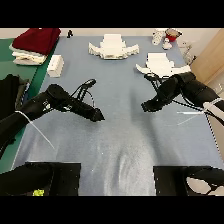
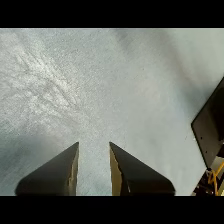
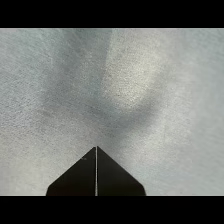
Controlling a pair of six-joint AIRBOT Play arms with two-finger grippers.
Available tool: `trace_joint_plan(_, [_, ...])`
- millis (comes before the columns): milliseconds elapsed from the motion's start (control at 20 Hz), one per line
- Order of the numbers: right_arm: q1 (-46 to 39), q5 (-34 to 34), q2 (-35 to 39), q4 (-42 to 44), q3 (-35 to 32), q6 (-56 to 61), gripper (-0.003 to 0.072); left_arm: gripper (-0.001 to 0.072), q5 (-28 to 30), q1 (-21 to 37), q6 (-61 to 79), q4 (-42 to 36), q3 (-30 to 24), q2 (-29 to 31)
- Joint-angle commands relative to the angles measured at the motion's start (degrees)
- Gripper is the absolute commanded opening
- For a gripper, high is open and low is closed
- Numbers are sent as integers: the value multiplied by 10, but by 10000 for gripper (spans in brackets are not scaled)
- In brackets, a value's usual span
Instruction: Fold the box.
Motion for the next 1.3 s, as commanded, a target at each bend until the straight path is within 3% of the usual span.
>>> trace_joint_plan(0, [0,0,0,0,1,0,4,289,0,0,0,0,0,0])
trace_joint_plan(450, [0,10,0,1,1,1,4,289,0,0,0,0,0,0])
trace_joint_plan(650, [0,3,-1,112,0,60,4,289,0,0,0,0,0,0])
trace_joint_plan(750, [0,8,-1,128,2,109,9,289,0,0,0,0,0,0])
trace_joint_plan(800, [-2,5,-1,117,3,111,82,289,0,0,0,0,0,0])
trace_joint_plan(850, [-5,8,-1,98,7,118,245,289,0,0,0,0,0,0])
trace_joint_plan(1000, [-80,-2,-37,-9,82,183,237,290,0,0,0,0,0,0])
trace_joint_plan(1100, [-184,1,-93,-15,177,170,237,289,1,0,0,0,0,0])
trace_joint_plan(1150, [-233,1,-128,-3,228,156,260,289,0,0,0,0,0,0])
trace_joint_plan(1200, [-278,1,-163,10,275,144,383,289,0,0,0,0,0,0])
trace_joint_plan(1250, [-322,1,-200,34,322,132,405,289,0,0,0,0,0,0])
